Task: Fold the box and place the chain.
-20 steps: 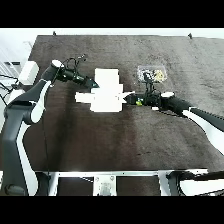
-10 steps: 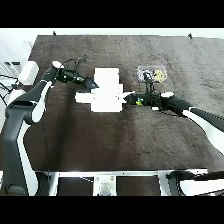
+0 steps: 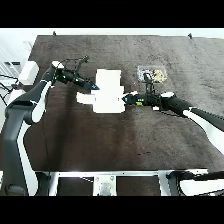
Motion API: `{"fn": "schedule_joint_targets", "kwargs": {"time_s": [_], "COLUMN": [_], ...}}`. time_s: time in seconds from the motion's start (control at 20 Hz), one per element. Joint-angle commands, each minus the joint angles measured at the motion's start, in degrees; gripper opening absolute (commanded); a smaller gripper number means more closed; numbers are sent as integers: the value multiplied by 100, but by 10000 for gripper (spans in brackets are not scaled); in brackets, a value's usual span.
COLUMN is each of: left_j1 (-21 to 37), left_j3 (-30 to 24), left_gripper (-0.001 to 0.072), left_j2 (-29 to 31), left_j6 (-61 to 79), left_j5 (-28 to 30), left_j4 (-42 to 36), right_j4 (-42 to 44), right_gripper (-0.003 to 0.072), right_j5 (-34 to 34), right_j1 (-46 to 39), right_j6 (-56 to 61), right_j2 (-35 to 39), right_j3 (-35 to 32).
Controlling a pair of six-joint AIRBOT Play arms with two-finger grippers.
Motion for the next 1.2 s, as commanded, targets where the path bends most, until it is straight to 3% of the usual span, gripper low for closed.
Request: {"fn": "schedule_joint_targets", "kwargs": {"time_s": [0.0, 0.25, 0.35, 0.55, 0.7, 0.95, 1.15], "left_j1": [4, 4, 4, 4, 4, 4, 4], "left_j3": [-2, -179, -621, -1954, -2522, -2940, -2953], "left_gripper": [12, 12, 12, 12, 12, 16, 16], "left_j2": [46, 297, 614, 1342, 1419, 1412, 1298], "left_j6": [973, 1639, 2039, 3110, 3816, 4597, 4734], "left_j5": [-535, -522, -203, 970, 1462, 1716, 1661], "left_j4": [-24, -26, -28, -249, -627, -675, -675], "right_j4": [-2, -2, -4, -4, -7, -4, -4], "right_gripper": [455, 457, 457, 457, 457, 457, 457], "right_j5": [319, 577, 765, 925, 935, 933, 935], "right_j1": [-251, -1014, -1235, -1445, -1453, -1467, -1467], "right_j6": [-55, -57, -55, -59, -79, -81, -81], "right_j2": [146, 575, 586, 588, 588, 588, 588], "right_j3": [-7, -11, -13, -57, -149, -356, -393]}}
